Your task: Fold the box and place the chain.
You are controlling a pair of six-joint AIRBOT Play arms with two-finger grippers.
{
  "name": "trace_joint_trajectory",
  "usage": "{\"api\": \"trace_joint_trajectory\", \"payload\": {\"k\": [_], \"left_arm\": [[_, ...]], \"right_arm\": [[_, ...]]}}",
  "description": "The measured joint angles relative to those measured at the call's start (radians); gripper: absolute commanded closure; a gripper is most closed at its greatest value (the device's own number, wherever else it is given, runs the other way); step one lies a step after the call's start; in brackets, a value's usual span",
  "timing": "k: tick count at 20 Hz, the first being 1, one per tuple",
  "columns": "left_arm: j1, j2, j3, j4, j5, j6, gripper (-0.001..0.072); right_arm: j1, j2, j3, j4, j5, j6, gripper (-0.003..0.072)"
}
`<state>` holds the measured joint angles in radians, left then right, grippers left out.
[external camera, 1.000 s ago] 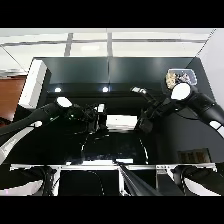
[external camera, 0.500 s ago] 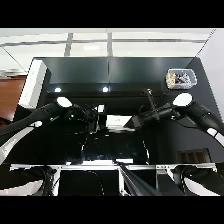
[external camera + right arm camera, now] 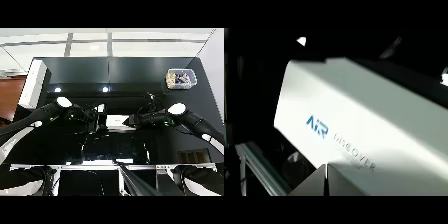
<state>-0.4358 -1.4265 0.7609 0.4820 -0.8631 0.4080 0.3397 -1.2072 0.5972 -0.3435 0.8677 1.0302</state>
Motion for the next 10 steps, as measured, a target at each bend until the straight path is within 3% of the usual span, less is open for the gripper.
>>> {"api": "trace_joint_trajectory", "payload": {"k": [10], "left_arm": [[0.000,0.000,0.000,-0.001,-0.001,0.000,0.0247]], "right_arm": [[0.001,-0.019,-0.005,-0.019,-0.066,0.033,0.0668]]}}
